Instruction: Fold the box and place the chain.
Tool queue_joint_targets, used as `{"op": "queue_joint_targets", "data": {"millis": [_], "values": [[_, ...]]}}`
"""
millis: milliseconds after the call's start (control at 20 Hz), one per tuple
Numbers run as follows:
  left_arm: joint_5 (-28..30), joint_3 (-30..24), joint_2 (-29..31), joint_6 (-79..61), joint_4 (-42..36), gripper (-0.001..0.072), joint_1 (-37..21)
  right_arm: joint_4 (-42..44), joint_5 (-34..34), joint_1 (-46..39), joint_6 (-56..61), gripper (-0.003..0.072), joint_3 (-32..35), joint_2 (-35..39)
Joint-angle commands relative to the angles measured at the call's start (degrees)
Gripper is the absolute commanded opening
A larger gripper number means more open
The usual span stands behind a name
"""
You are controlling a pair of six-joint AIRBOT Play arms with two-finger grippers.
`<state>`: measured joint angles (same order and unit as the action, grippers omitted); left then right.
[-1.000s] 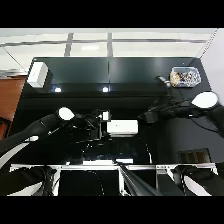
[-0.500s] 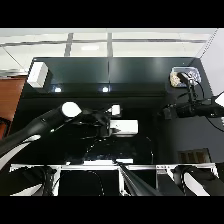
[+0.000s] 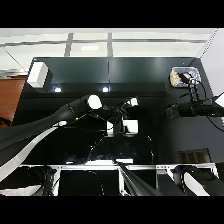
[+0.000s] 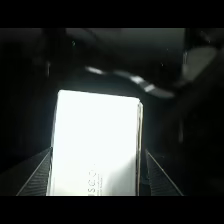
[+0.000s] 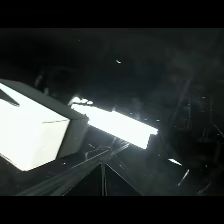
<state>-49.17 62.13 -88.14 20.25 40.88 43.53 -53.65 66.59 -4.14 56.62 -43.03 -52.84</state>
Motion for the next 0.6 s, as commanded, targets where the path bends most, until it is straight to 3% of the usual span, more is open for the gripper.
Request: {"op": "queue_joint_targets", "data": {"millis": [0, 400, 450, 550], "values": [[-3.4, 2.5, -0.7, 2.8, 6.4, 0.0718, 1.7, -0.4, -0.2, 0.0, 0.0, 0.0015, 0.0, 0.0], [-7.6, 4.8, -0.9, 10.4, 22.3, 0.0705, 4.0, -0.4, -1.1, 0.0, 0.0, 0.0015, 0.0, 0.0], [-8.0, 4.9, -0.9, 11.3, 23.6, 0.0618, 4.0, -0.4, -1.1, 0.0, 0.0, 0.0015, 0.0, 0.0], [-11.4, 6.6, -0.9, 15.4, 27.6, 0.0301, 3.9, -0.4, -1.1, 0.0, 0.0, 0.0015, 0.0, 0.0]]}}
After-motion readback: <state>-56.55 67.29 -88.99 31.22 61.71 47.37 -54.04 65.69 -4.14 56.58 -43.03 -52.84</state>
